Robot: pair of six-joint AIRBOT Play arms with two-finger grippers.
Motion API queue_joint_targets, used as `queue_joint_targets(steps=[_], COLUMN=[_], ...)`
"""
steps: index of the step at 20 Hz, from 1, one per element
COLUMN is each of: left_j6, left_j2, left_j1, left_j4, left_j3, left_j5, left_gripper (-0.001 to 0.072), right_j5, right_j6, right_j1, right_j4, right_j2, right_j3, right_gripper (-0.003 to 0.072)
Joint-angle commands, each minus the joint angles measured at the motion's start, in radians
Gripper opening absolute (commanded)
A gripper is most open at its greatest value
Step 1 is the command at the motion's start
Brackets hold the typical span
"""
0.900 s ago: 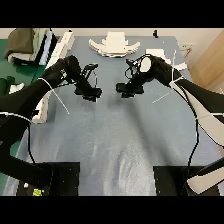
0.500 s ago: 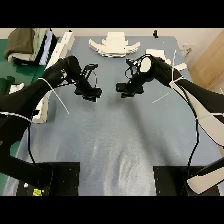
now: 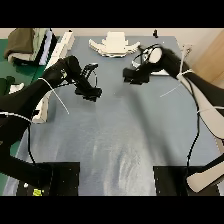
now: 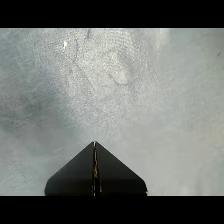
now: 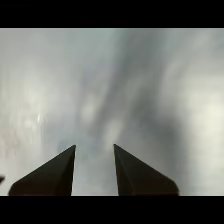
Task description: Fold the box.
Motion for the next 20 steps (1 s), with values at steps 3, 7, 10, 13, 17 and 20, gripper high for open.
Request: queue_joint_targets(steps=[3,7,10,13,17,20], left_j6=[0.000,0.000,0.000,0.000,-0.001,-0.003], left_j2=[0.000,0.000,0.000,0.000,0.000,0.000], left_j1=[0.000,0.000,0.000,0.000,0.000,0.000], left_j4=[-0.001,-0.001,0.000,-0.001,-0.003,-0.007], left_j3=[0.001,0.001,0.001,0.001,0.001,0.001], left_j5=[0.072,0.135,0.150,0.158,0.167,0.167], left_gripper=[0.0015,0.0015,0.0015,0.0016,0.0015,0.0016], right_j5=[0.019,-0.016,-0.126,-0.288,-0.340,-0.375], right_j6=[-0.018,-0.157,-0.246,-0.269,-0.329,-0.412], right_j1=[-0.420,-0.637,-0.682,-0.697,-0.698,-0.697], right_j4=[0.020,0.171,0.179,0.180,0.216,0.336], right_j2=[-0.132,-0.290,-0.376,-0.416,-0.470,-0.499], right_j3=[0.225,0.335,0.383,0.384,0.384,0.384], right_gripper=[0.0380,0.0379,0.0379,0.0379,0.0379,0.0375])
